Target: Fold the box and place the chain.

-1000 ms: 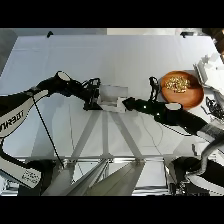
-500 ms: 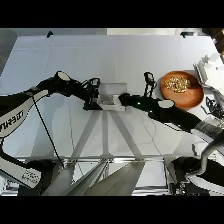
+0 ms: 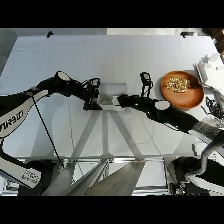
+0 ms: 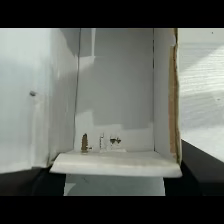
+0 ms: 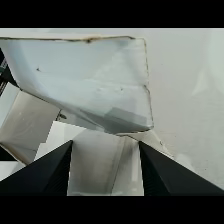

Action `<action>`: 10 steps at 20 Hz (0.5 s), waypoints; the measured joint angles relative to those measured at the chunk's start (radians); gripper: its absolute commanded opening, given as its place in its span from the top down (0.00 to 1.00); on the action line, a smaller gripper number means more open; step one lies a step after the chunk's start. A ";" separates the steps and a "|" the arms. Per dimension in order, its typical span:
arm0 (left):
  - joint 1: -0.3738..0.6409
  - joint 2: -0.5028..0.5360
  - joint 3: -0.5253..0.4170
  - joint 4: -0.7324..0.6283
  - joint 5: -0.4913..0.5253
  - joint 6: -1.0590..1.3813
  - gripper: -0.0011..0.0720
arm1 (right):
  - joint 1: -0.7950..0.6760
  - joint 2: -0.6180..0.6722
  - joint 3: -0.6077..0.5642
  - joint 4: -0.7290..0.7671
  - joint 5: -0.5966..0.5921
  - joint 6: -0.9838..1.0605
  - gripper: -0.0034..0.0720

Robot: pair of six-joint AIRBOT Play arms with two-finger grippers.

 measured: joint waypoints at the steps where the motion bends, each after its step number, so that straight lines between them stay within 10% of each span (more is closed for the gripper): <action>1: 0.000 0.000 0.000 0.001 0.000 0.000 0.45 | 0.000 0.002 0.000 -0.011 0.005 0.002 0.35; 10: 0.000 0.000 0.000 0.003 -0.003 0.002 0.45 | -0.028 0.027 0.024 -0.493 0.134 0.374 0.33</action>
